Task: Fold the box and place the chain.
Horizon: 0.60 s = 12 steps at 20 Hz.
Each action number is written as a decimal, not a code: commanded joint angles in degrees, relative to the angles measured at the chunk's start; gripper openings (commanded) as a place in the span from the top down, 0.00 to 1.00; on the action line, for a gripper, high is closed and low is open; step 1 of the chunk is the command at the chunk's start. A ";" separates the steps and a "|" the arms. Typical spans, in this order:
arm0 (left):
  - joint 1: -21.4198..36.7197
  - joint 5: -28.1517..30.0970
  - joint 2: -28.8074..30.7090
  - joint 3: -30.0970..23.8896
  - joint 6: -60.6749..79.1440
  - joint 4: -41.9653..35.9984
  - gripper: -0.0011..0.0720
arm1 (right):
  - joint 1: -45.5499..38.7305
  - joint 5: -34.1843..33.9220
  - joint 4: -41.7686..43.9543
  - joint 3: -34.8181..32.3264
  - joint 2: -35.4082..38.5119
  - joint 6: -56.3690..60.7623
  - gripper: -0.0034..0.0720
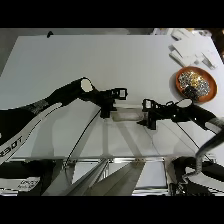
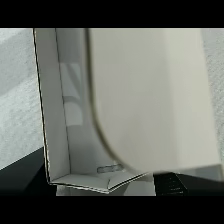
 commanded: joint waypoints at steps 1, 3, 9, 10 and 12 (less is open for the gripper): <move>0.00 0.02 0.02 0.04 0.02 0.00 0.97 | 0.00 0.07 0.02 -0.02 0.00 0.04 0.56; 0.00 0.02 0.02 0.04 0.02 0.02 0.97 | 0.00 0.07 0.00 -0.02 0.00 0.02 0.56; 0.00 0.02 0.04 0.04 0.00 -0.68 0.97 | 0.00 0.07 0.00 -0.02 0.00 0.02 0.56; 0.00 0.02 0.13 0.04 0.00 -0.63 0.92 | 0.00 0.07 0.00 -0.02 0.00 0.02 0.56; 0.22 -0.83 0.59 0.04 -1.09 -0.46 0.46 | 0.00 0.07 0.00 -0.02 0.00 0.02 0.56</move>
